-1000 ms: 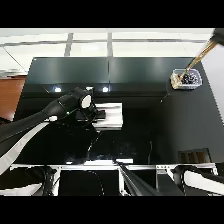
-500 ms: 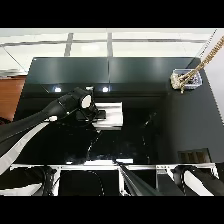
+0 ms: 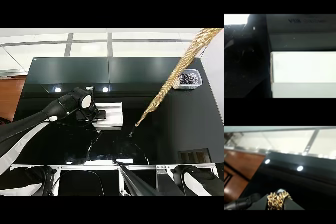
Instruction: Fold the box and place the chain.
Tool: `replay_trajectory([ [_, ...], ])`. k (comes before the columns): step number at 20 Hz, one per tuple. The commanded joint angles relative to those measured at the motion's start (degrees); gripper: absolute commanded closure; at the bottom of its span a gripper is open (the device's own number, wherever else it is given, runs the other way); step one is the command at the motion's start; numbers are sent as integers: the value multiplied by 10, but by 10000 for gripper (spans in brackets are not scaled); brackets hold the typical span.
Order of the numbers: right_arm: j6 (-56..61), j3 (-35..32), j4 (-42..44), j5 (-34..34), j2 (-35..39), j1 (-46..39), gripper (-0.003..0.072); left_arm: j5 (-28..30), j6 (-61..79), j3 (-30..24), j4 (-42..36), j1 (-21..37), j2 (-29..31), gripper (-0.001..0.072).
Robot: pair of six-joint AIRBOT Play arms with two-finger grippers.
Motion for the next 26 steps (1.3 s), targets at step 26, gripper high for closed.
replay_trajectory([
  [26,-58,0,167,-139,-106,183,673,2,0,0,0,0,0,684],
])
